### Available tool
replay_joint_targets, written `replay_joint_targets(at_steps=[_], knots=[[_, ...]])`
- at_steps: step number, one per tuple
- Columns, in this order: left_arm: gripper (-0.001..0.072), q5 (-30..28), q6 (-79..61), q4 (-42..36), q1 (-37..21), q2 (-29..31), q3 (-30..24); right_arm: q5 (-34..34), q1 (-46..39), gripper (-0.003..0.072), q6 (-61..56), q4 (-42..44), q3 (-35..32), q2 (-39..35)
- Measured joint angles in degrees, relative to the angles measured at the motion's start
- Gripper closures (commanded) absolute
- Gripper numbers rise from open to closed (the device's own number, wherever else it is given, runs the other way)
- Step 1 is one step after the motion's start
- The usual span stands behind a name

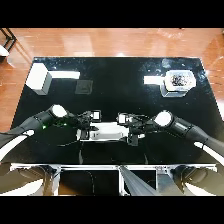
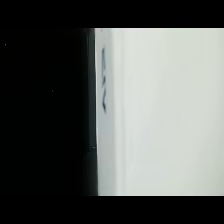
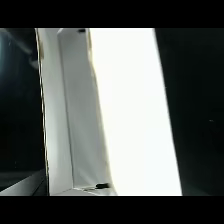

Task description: Fold the box and place the chain.

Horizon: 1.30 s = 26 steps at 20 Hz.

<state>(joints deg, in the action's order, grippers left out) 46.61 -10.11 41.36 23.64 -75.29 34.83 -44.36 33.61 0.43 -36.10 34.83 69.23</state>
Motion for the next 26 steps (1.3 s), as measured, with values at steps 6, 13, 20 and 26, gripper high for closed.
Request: replay_joint_targets(at_steps=[6,13,20,26], knots=[[0.0688,0.02,0.02,0.00,0.00,0.00,0.00,-0.11,0.04,-0.0012,5.66,2.45,0.00,2.03],[0.0688,0.02,0.11,-0.02,0.00,0.00,0.00,0.37,0.07,-0.0012,7.72,3.13,0.00,3.76],[0.0688,0.28,0.20,-0.02,0.00,0.00,0.00,-0.83,-1.86,-0.0012,7.96,3.17,0.00,4.17],[0.0688,0.42,0.15,0.00,0.00,0.00,0.04,-0.87,-0.79,-0.0012,7.96,3.23,-0.04,4.22]])
